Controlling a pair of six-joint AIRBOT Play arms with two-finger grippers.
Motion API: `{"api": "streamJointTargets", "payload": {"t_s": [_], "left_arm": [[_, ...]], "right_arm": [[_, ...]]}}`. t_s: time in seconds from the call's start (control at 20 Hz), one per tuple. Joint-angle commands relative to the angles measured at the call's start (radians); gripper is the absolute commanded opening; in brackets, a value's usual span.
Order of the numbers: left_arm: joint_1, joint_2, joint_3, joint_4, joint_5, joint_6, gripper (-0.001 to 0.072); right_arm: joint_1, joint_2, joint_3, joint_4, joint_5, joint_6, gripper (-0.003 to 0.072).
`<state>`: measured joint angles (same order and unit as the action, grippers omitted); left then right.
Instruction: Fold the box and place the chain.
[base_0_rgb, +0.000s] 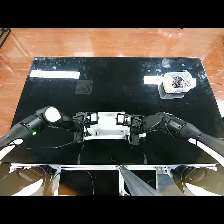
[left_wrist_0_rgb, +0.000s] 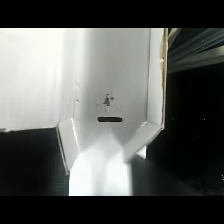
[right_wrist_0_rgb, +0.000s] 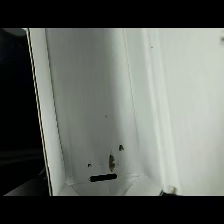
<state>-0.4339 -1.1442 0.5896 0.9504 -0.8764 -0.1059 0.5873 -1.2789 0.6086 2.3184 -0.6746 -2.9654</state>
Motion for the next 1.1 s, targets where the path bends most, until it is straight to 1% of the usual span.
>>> {"api": "streamJointTargets", "payload": {"t_s": [0.0, 0.1, 0.15, 0.2, 0.35, 0.5, 0.65, 0.75, 0.8, 0.9, 1.05], "left_arm": [[-0.009, -0.003, 0.000, -0.002, 0.022, 0.002, 0.0413], [-0.009, -0.003, 0.000, -0.014, 0.027, 0.002, 0.0411], [-0.009, -0.003, 0.000, -0.033, 0.026, 0.002, 0.0373], [-0.009, -0.003, 0.000, -0.060, 0.027, 0.002, 0.0352], [-0.009, -0.003, 0.000, -0.122, 0.002, 0.003, 0.0346], [-0.009, -0.003, 0.000, -0.124, -0.037, 0.002, 0.0344], [-0.009, -0.003, 0.000, -0.127, -0.036, 0.002, 0.0343], [-0.009, -0.003, 0.000, -0.142, -0.034, 0.002, 0.0263], [-0.009, -0.003, 0.000, -0.156, -0.033, 0.002, 0.0244], [-0.009, -0.007, 0.000, -0.185, -0.029, 0.002, 0.0243], [-0.009, -0.023, 0.000, -0.185, -0.012, 0.002, 0.0243]], "right_arm": [[0.001, 0.000, 0.000, 0.000, 0.000, 0.000, 0.0300], [0.001, 0.000, 0.000, 0.000, 0.000, 0.000, 0.0300], [0.001, 0.000, 0.000, 0.000, 0.000, 0.000, 0.0300], [0.001, 0.000, 0.000, 0.000, 0.000, 0.000, 0.0300], [0.001, 0.000, 0.000, 0.000, 0.000, 0.000, 0.0300], [0.001, -0.001, 0.000, 0.000, 0.000, 0.000, 0.0300], [0.001, 0.000, 0.000, 0.000, 0.000, 0.000, 0.0300], [0.001, -0.001, 0.000, 0.000, 0.000, 0.000, 0.0299], [0.001, -0.001, 0.000, 0.000, 0.000, 0.000, 0.0300], [0.001, 0.000, 0.000, 0.000, 0.000, 0.000, 0.0300], [0.001, 0.000, 0.000, 0.000, 0.001, 0.000, 0.0300]]}}
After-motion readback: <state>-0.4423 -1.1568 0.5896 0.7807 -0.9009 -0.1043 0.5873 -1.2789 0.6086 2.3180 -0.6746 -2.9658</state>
